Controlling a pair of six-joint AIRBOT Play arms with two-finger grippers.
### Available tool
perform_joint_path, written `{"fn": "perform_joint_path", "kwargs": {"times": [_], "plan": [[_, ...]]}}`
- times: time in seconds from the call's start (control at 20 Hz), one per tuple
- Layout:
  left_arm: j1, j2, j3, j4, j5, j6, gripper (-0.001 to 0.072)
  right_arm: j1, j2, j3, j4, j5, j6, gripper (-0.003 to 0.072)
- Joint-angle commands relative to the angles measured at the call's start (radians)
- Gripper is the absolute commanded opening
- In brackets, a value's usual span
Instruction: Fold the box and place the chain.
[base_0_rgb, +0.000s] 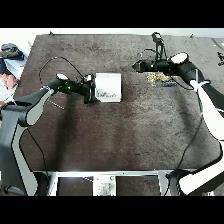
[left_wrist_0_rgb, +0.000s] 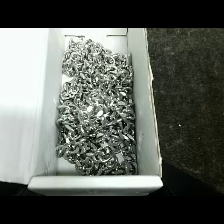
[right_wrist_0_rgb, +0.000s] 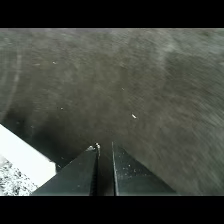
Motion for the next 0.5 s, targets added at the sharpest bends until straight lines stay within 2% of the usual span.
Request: {"fn": "perform_joint_path", "kwargs": {"times": [0.0,0.15,0.45], "plan": [[0.000,0.000,0.000,0.000,0.000,0.000,0.0345,-0.026,-0.158,0.138,0.145,0.176,-0.147,0.0100],[0.000,0.000,0.000,0.000,0.000,0.000,0.0344,0.005,-0.237,0.198,0.145,0.243,-0.188,0.0100],[0.000,0.000,0.000,0.000,0.000,0.000,0.0345,0.022,-0.239,0.200,0.170,0.376,-0.270,0.0102]]}}
